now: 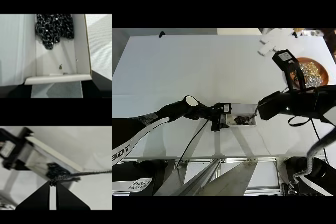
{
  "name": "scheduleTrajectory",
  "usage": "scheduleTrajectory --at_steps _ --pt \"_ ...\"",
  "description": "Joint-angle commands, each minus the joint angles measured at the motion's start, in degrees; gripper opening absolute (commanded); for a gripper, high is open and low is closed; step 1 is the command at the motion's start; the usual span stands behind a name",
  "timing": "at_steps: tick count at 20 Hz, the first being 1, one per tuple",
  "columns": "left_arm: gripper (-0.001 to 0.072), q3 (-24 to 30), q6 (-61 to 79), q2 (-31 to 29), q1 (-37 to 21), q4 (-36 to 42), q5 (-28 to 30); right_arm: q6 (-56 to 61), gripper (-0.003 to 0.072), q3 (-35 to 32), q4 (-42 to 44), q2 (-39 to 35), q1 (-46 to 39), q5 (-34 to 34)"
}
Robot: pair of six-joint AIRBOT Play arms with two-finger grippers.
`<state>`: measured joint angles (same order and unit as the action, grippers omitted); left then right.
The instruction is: Fold the box and place the chain.
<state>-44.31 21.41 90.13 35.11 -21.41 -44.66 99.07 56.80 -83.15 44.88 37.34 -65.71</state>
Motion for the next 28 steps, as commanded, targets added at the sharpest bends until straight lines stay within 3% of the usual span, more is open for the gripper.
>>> scheduleTrajectory --at_steps 1,7,13,17,24,26,28 --pt "0.0336 0.0 0.0 0.0 0.0 0.0 -0.1 1.7 0.0017 0.0 4.2 -0.7 6.2 5.0" --pt "0.0336 0.0 0.0 0.0 0.0 0.0 -0.2 1.6 0.0017 0.0 5.2 0.7 7.2 7.7" --pt "0.0336 0.0 0.0 0.0 0.0 0.0 -0.1 1.5 0.0017 -1.6 3.7 9.1 7.2 9.0" --pt "0.0336 0.0 0.0 0.0 0.0 0.0 -0.1 2.1 0.0017 -4.3 4.0 13.8 7.2 13.4" --pt "0.0336 0.0 0.0 0.0 0.0 0.0 -0.1 4.0 0.0026 -5.4 4.1 15.8 7.2 14.8" --pt "0.0336 0.0 0.0 0.0 0.0 0.0 -0.1 4.0 0.0205 -5.4 4.1 15.8 7.2 14.8" --pt "0.0336 0.0 0.0 0.0 0.0 0.0 -0.1 4.0 0.0221 -5.4 4.1 15.8 7.2 14.8"
